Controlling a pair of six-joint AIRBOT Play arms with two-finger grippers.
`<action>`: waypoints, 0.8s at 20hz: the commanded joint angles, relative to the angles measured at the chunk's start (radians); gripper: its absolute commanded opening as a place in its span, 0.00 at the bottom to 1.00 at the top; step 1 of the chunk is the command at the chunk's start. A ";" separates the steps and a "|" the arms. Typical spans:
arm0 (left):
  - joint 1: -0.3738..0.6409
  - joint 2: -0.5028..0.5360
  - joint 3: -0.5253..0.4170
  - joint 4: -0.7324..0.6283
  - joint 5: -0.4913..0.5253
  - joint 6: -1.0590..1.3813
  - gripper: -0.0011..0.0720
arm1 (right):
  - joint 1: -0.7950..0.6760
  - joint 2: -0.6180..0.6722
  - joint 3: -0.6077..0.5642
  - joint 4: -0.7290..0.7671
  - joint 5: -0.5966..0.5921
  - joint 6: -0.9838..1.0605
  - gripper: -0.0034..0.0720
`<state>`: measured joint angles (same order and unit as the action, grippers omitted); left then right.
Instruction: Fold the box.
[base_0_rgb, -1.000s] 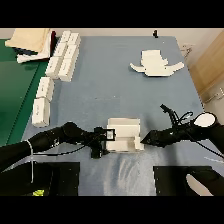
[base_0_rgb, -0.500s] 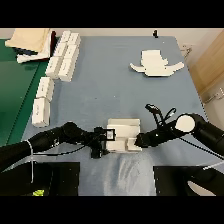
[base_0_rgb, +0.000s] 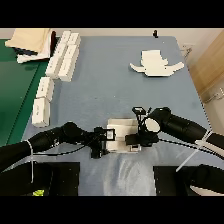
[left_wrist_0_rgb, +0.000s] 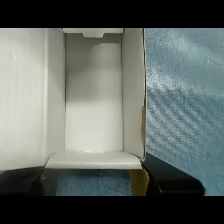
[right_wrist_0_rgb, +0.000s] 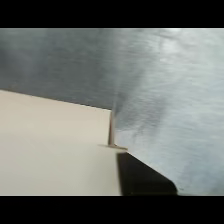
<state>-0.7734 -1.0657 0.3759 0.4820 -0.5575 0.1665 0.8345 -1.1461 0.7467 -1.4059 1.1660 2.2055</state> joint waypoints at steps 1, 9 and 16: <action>0.000 0.000 0.001 0.000 0.000 0.000 0.66 | 0.034 -0.060 0.042 -0.058 0.061 0.158 0.51; 0.000 0.000 0.001 0.000 0.000 0.000 0.66 | 0.034 -0.060 0.042 -0.097 0.066 0.213 0.05; 0.000 0.000 0.001 0.000 0.000 0.000 0.66 | 0.034 -0.043 0.042 -0.115 0.068 0.220 0.39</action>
<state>-0.7734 -1.0657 0.3759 0.4816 -0.5575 0.1654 0.8673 -1.1995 0.7876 -1.5208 1.2339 2.4207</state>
